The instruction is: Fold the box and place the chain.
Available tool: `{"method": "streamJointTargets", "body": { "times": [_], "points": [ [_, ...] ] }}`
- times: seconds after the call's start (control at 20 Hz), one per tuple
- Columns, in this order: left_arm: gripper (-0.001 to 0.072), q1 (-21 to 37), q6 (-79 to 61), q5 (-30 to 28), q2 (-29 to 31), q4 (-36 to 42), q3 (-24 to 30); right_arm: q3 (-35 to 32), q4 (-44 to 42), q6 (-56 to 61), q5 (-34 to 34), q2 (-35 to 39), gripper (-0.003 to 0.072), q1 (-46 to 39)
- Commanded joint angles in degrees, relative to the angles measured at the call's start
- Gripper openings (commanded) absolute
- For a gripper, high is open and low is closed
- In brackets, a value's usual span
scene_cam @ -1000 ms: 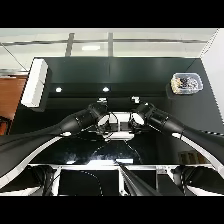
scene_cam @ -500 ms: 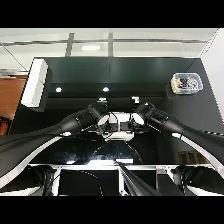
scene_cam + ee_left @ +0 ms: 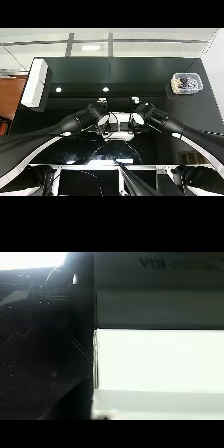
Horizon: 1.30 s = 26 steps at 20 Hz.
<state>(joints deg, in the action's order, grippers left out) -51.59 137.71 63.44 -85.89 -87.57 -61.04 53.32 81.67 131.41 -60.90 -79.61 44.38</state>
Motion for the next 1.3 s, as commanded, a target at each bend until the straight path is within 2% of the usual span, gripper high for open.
{"method": "streamJointTargets", "body": {
  "times": [0.0, 0.05, 0.1, 0.15, 0.25, 0.45, 0.55, 0.65, 0.75, 0.85, 1.1, 1.15, 1.25],
  "points": [
    [0.0029, 0.0, -0.1, -0.2, 0.0, 0.0, 0.0, 0.0, -0.8, -0.5, 1.5, 0.0, 0.0010, 0.0],
    [0.0029, 0.0, -0.1, -0.2, 0.0, 0.0, 0.0, 0.1, -0.9, -0.5, 1.1, 0.2, 0.0043, -0.3],
    [0.0029, 0.0, -0.1, -0.1, 0.0, 0.0, 0.0, 0.1, -1.0, -0.6, 0.2, 0.7, 0.0220, -0.6],
    [0.0029, 0.0, -0.1, -0.1, 0.0, 0.0, 0.0, 0.2, -1.0, -1.5, -0.5, 1.7, 0.0267, -0.9],
    [0.0029, 0.0, -0.1, -0.2, 0.0, 0.0, 0.0, 0.5, -1.0, -4.0, -1.5, 5.2, 0.0272, -1.6],
    [0.0029, 0.0, -0.1, -0.2, 0.0, 0.0, 0.0, 1.0, -0.1, -7.1, -8.0, 15.4, 0.0272, -3.6],
    [0.0029, 0.0, -0.1, -0.2, 0.0, 0.0, 0.0, 1.0, 4.8, -7.4, -11.0, 21.3, 0.0272, -5.4],
    [0.0029, 0.0, -0.1, -0.2, 0.0, 0.0, 0.0, 1.0, 15.8, -7.5, -13.4, 25.8, 0.0272, -8.4],
    [0.0029, 0.0, -0.1, -0.2, 0.0, 0.0, 0.0, 0.7, 34.0, -8.6, -15.9, 26.8, 0.0271, -11.6],
    [0.0029, 0.0, -0.1, -0.2, 0.0, 0.0, 0.0, -0.9, 43.1, -8.9, -11.3, 26.0, 0.0271, -18.1],
    [0.0029, 0.0, -0.1, -0.1, 0.0, 0.0, 0.0, -2.3, 40.0, -3.7, 16.6, 20.3, 0.0270, -41.3],
    [0.0029, 0.0, -0.1, -0.2, 0.0, 0.0, 0.0, -0.9, 39.7, -0.9, 18.7, 17.7, 0.0270, -45.4],
    [0.0029, 0.0, -0.1, -0.1, 0.0, 0.0, 0.0, 7.0, 30.4, -0.2, 16.2, 10.4, 0.0271, -53.2]
  ]
}}
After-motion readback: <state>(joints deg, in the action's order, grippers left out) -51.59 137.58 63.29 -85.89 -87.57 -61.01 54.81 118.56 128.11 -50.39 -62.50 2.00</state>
